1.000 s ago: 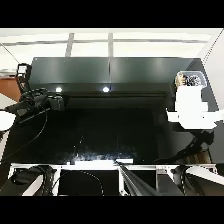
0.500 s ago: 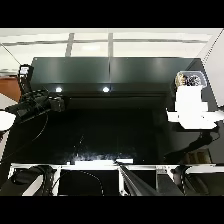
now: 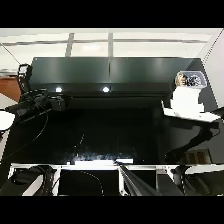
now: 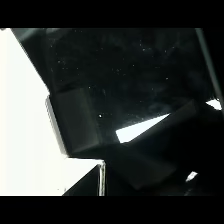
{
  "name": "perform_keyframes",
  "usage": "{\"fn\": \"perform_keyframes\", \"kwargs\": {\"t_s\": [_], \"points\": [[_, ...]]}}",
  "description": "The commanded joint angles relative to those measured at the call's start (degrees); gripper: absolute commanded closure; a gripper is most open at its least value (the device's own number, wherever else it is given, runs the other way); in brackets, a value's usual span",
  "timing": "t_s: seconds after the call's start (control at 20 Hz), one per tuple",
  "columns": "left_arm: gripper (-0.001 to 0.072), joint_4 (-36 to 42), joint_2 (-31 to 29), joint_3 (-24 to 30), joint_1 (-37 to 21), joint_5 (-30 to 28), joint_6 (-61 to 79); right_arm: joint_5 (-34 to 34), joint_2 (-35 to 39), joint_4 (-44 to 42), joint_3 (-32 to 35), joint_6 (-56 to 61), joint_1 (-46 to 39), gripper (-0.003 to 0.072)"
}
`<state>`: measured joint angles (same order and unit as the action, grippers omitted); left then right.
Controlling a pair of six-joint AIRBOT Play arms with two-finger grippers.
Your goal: Fold the box and place the chain.
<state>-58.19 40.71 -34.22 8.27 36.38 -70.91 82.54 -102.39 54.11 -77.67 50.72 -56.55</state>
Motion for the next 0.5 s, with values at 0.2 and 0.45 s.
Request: {"fn": "perform_keyframes", "kwargs": {"t_s": [0.2,0.45], "points": [[0.0006,2.86,0.04,-0.04,0.02,0.09,-0.02,8.50,3.45,-8.15,-0.04,0.04,1.99,0.0645],[0.0007,7.30,0.04,-0.04,0.04,2.45,0.02,1.46,16.41,-10.62,8.20,6.75,6.73,0.0646]]}}
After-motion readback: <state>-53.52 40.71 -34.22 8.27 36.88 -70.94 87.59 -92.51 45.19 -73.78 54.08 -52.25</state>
